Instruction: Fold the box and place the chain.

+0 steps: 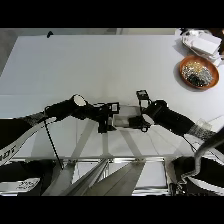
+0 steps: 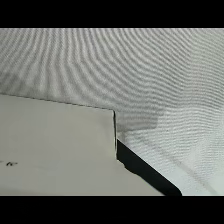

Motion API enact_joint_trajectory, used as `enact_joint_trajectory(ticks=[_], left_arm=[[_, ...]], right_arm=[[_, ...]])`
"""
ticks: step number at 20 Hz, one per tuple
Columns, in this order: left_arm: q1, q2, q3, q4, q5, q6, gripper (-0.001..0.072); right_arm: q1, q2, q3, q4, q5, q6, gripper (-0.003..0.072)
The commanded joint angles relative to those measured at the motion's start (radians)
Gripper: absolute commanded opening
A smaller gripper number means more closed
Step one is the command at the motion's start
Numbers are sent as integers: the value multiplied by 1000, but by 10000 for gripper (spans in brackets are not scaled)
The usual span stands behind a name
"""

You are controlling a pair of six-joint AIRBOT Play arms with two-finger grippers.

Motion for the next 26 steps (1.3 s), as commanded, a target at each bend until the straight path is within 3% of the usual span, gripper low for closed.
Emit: enact_joint_trajectory(ticks=[1, 2, 3, 5, 6, 11, 15, 17, 21, 26], left_arm=[[0, 0, 1, 1, -1, 4, 137], [0, 0, 1, 2, -1, 4, 137], [0, 0, 1, 1, -1, 4, 137], [0, 0, 1, 2, -1, 4, 137], [0, 0, 1, 1, -1, 4, 137], [0, 0, 1, 1, -1, 4, 137], [0, 0, 1, 1, -2, 4, 137], [0, 0, 1, 1, -2, 4, 137], [0, 0, 1, 1, -2, 4, 137], [0, 0, 1, 1, -2, 4, 137]], right_arm=[[5, 0, 0, 4, 5, -12, 10], [5, 1, 0, 4, 5, -11, 36], [5, 4, 0, 3, 2, -12, 148], [5, 27, 0, -1, 0, -60, 447], [5, 45, 0, -3, 3, -99, 472], [-59, 166, 15, -53, 120, -196, 472], [-217, 277, 104, -53, 151, -346, 464], [-325, 293, 175, -75, 138, -460, 424], [-616, 237, 305, -81, -30, -630, 394], [-984, -44, 471, -81, -155, -754, 392]])
